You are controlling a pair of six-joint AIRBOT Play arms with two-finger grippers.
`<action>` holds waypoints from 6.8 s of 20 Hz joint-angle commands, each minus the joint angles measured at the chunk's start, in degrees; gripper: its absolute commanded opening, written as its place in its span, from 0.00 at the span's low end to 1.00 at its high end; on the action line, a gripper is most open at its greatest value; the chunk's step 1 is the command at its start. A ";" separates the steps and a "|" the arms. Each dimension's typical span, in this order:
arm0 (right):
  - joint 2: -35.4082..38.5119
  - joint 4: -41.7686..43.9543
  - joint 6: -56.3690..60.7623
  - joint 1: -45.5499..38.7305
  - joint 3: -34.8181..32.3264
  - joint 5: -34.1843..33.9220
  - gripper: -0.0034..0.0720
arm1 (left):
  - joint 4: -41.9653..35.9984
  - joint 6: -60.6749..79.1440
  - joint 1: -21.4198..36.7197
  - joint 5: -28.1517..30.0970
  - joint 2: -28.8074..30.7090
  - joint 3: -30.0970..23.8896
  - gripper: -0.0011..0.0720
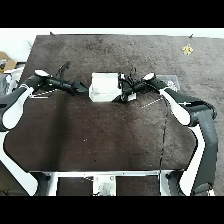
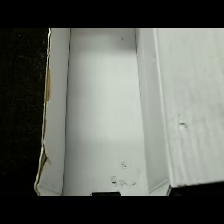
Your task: Fold the box and place the chain.
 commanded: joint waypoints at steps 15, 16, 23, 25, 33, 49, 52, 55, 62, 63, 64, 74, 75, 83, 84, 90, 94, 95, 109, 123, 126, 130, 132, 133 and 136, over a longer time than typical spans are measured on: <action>-0.04 0.02 0.00 0.04 -0.02 0.00 0.48 | 22.14 -21.97 -11.56 0.68 -0.04 11.78 0.64; -0.04 0.02 0.00 0.04 -0.02 0.00 0.48 | 23.52 -23.61 -12.11 0.74 -0.04 12.28 0.64; -0.04 0.02 0.00 0.04 -0.02 0.00 0.48 | 37.75 -33.62 -16.96 1.84 -0.09 14.91 0.48; -0.04 0.02 0.00 0.04 -0.02 -0.02 0.48 | 39.78 -35.82 -18.03 2.49 -0.11 14.91 0.48; -0.04 0.02 0.00 0.04 -0.02 0.00 0.48 | 58.99 -51.76 -24.39 0.81 -0.94 17.51 0.48; -0.04 0.02 0.00 0.04 -0.02 0.00 0.48 | 66.93 -60.35 -27.61 -6.88 -8.02 26.14 0.36; -0.04 0.02 0.00 0.04 -0.02 0.00 0.48 | 67.08 -60.35 -27.63 -6.51 -8.07 26.16 0.15; -0.04 0.02 0.00 0.04 -0.02 0.00 0.48 | 66.99 -60.37 -27.63 -6.47 -8.07 26.16 0.03; -0.04 0.02 0.00 0.04 -0.02 0.00 0.48 | 64.15 -57.46 -27.61 -4.07 -7.93 26.18 0.68; -0.04 0.02 0.00 0.04 -0.02 0.00 0.48 | 63.65 -57.27 -27.61 -4.17 -7.89 26.29 0.67; -0.04 0.02 0.00 0.04 -0.02 0.00 0.48 | 63.63 -57.27 -27.61 -4.46 -7.89 26.47 0.68; -0.04 0.02 0.00 0.04 -0.02 0.00 0.48 | 67.95 -37.20 -27.54 -14.45 0.13 32.54 0.67; -0.04 0.02 0.00 0.04 -0.02 0.00 0.48 | 68.00 -34.51 -27.56 -13.88 1.86 32.54 0.68; -0.04 0.02 0.00 0.04 -0.02 0.00 0.48 | 44.11 -7.10 -15.78 -2.99 10.84 31.78 0.67; -0.04 0.02 0.00 0.04 -0.02 0.04 0.48 | 37.55 0.59 -13.03 -3.02 10.75 30.49 0.67; -0.04 0.02 0.00 0.04 -0.02 0.00 0.48 | 7.37 38.93 0.28 -6.54 6.01 18.86 0.67; -0.04 0.02 0.00 0.04 -0.02 0.00 0.48 | 0.11 53.11 3.74 -9.70 -1.36 15.85 0.67; -0.04 0.02 0.00 0.04 -0.02 0.02 0.48 | -0.04 55.63 3.67 -10.64 -3.28 15.80 0.68; -0.04 0.02 0.00 0.04 -0.02 0.02 0.48 | -0.72 73.68 -1.57 -10.38 -10.97 11.87 0.99; -0.04 0.02 0.00 0.04 -0.02 0.00 0.48 | -3.32 73.70 -1.79 -10.86 -12.28 11.89 0.99; -0.04 0.02 0.00 0.04 -0.02 0.02 0.48 | -3.26 73.68 -1.73 -10.45 -12.28 13.05 0.99; -0.04 0.02 0.00 0.04 -0.02 0.02 0.48 | -2.54 73.66 -1.73 -9.97 -12.28 14.95 0.99; -0.04 0.02 0.00 0.04 -0.02 0.02 0.48 | -0.94 73.48 -1.73 -9.03 -12.28 15.28 0.99; -0.04 0.02 0.00 0.04 -0.02 0.00 0.48 | -0.15 73.13 -1.73 -9.03 -12.31 15.28 0.99; -0.04 0.02 0.00 0.04 -0.02 0.00 0.48 | 0.96 72.61 -1.73 -9.05 -12.35 15.28 0.99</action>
